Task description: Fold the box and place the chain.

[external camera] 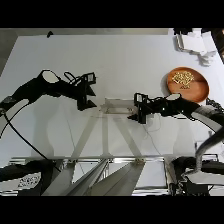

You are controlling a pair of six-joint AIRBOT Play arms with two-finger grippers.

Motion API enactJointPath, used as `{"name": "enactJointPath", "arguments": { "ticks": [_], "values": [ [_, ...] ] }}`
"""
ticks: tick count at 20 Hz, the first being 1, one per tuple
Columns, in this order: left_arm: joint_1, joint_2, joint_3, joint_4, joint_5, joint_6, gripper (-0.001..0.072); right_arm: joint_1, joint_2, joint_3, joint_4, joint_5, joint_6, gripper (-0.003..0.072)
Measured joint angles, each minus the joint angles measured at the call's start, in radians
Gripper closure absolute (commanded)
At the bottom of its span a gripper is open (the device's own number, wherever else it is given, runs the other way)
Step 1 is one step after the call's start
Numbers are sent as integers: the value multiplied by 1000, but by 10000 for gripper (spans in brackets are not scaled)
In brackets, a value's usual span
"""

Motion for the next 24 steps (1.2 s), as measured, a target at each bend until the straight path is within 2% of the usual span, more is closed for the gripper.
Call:
{"name": "enactJointPath", "arguments": {
  "ticks": [3, 5, 6, 7, 9, 12, 14, 18, 21, 22, 24],
  "values": [
    [-34, -43, 0, -2, -8, 82, 50, 0, 0, 0, 0, 0, 0, 168],
    [-58, -74, 0, -4, -14, 116, 88, 0, 0, 0, 0, 0, 0, 168],
    [-69, -87, 0, -6, -22, 127, 210, 0, 0, 0, 0, 0, 0, 168],
    [-79, -97, 0, -6, -30, 136, 253, 0, 0, 0, 0, 0, 0, 168],
    [-92, -110, 0, -8, -45, 148, 254, 0, 0, 0, 0, 0, 0, 168],
    [-102, -119, 0, -27, -49, 163, 339, 0, 0, 0, 0, 0, 0, 168],
    [-106, -121, 0, -45, -51, 170, 512, 0, 0, 0, 0, 0, 0, 168],
    [-109, -123, 0, -62, -38, 196, 513, 0, 0, 0, 1, 0, 1, 168],
    [-109, -123, 0, -68, -6, 201, 463, 0, 0, 0, 1, -1, 1, 168],
    [-109, -123, 0, -69, 10, 203, 405, 0, 0, 0, 1, -1, 1, 168],
    [-110, -123, 0, -71, 13, 203, 411, 0, 0, 0, 0, 1, 0, 168]
  ]
}}
